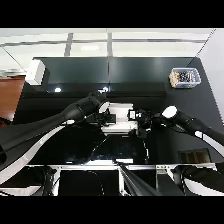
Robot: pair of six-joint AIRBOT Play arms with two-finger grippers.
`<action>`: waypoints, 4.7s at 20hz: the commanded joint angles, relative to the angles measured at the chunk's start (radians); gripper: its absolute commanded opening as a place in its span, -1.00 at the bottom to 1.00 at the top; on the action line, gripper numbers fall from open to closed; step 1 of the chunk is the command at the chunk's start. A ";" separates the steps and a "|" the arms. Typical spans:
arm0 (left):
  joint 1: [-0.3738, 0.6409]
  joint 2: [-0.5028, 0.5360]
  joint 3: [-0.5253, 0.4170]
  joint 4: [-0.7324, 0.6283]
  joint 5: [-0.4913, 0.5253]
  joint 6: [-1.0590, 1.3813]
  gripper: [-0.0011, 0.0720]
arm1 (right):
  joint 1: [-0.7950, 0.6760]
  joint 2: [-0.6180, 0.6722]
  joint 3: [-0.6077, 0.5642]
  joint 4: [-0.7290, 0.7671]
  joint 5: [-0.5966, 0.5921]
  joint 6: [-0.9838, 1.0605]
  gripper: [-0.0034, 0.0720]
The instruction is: Fold the box and place the chain.
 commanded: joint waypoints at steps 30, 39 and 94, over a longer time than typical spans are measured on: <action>0.003 0.002 -0.024 -0.018 0.047 -0.061 -0.90 | 0.000 -0.001 0.000 0.000 0.000 0.000 -0.12; 0.003 0.002 -0.024 -0.010 0.046 -0.056 -0.90 | -0.011 0.066 0.002 -0.065 0.064 0.100 0.97; 0.003 0.002 -0.024 -0.014 0.048 -0.055 -0.90 | -0.079 0.123 0.014 0.013 0.062 0.554 -0.87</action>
